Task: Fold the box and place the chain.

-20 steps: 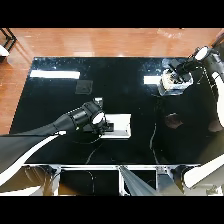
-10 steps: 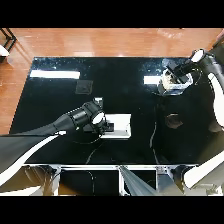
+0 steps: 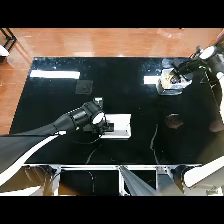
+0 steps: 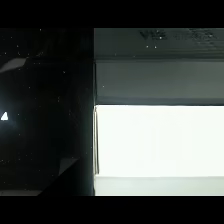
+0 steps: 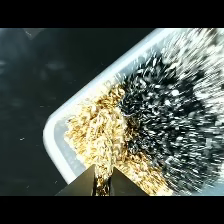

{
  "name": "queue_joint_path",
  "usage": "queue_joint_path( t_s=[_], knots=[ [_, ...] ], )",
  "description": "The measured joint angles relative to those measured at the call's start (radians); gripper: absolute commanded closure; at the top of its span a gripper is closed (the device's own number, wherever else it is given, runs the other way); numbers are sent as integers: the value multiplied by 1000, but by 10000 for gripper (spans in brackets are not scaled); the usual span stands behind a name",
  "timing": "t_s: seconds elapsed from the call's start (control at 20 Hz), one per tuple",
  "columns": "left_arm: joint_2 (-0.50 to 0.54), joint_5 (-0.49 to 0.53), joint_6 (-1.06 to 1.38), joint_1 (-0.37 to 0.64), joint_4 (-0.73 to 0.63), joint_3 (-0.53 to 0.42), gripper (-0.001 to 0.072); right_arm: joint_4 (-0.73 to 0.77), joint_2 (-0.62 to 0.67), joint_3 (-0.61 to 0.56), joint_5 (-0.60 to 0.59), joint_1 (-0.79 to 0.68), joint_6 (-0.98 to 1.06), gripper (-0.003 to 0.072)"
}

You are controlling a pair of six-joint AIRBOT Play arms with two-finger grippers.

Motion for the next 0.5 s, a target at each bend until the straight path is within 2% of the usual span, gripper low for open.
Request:
queue_joint_path(
  t_s=[0.3,0.5],
  knots=[
    [0,-6,0,0,-3,0,687,95,138,0,52,-49,-174,664],
    [0,-6,0,0,-4,0,687,165,274,0,78,-58,-290,664]
  ],
)
